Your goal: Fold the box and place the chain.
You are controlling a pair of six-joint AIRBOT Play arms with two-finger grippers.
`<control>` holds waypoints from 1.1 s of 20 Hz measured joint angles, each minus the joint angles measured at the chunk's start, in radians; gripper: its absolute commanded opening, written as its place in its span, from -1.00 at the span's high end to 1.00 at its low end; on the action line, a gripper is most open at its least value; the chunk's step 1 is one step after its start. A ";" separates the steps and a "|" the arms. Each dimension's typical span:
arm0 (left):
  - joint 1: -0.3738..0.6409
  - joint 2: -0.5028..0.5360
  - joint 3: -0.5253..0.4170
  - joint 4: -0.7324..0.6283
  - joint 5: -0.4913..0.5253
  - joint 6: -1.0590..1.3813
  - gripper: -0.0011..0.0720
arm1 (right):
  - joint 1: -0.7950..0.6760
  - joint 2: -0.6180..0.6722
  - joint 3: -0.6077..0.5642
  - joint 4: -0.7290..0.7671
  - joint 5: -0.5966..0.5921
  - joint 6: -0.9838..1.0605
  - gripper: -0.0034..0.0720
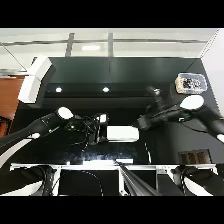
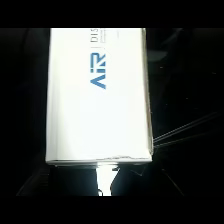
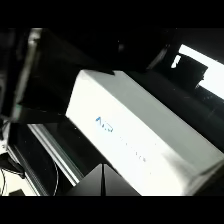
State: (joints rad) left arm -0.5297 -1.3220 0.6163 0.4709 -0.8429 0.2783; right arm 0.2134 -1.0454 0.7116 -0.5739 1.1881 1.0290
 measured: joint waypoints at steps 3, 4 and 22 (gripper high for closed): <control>0.001 0.023 0.004 0.044 0.002 -0.005 -1.00 | -0.152 0.146 0.022 -0.068 0.070 0.004 0.90; 0.001 0.040 0.005 0.064 0.001 -0.022 -1.00 | -0.203 0.187 0.025 -0.093 0.093 0.008 0.89; -0.230 -0.037 0.289 0.187 0.067 -0.416 -0.99 | -0.446 0.334 -0.058 -0.257 0.108 0.098 0.90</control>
State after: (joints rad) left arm -0.7593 -1.3590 0.9054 0.6575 -0.7761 -0.1375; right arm -0.2321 -0.7116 0.6540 -0.8314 1.2964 1.1275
